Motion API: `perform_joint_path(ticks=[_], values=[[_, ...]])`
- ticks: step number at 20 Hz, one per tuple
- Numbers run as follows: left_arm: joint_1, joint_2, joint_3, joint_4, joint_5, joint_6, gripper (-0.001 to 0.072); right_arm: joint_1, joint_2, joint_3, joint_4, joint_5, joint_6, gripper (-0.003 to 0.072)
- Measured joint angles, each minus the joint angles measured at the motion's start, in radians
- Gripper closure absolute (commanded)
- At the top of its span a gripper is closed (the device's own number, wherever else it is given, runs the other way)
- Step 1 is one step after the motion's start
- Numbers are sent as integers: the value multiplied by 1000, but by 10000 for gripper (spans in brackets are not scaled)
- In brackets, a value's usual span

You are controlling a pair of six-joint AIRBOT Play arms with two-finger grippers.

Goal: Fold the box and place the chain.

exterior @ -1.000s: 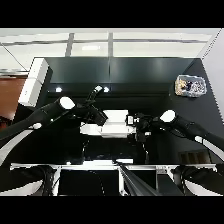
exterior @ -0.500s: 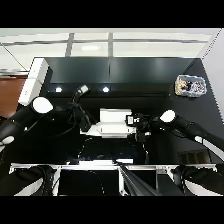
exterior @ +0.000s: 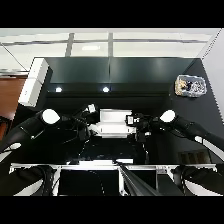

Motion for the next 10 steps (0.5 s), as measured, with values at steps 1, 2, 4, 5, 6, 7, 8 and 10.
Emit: perform_joint_path(ticks=[1, 2, 4, 5, 6, 7, 8, 10], values=[[-18, -11, 0, 2, 12, 12, 100, 0, 0, 0, 0, 0, 0, 201], [-34, -19, 0, 2, 23, 19, 187, 0, 0, 0, 0, 0, 0, 201], [-61, -29, 0, -3, 44, 30, 410, 0, 0, 0, 0, 0, 0, 201], [-70, -32, 1, -10, 52, 34, 446, 0, 0, 0, 2, -2, 2, 201], [-76, -34, 3, -16, 61, 37, 447, 0, 0, 0, 2, -4, 3, 201], [-80, -36, 4, -23, 68, 37, 452, -1, 0, 0, 2, -4, 3, 201], [-83, -38, 6, -39, 80, 36, 488, 0, 0, 0, 2, -4, 1, 201], [-88, -39, 8, -60, 88, 36, 488, 0, 0, 0, 0, -3, -2, 201]])
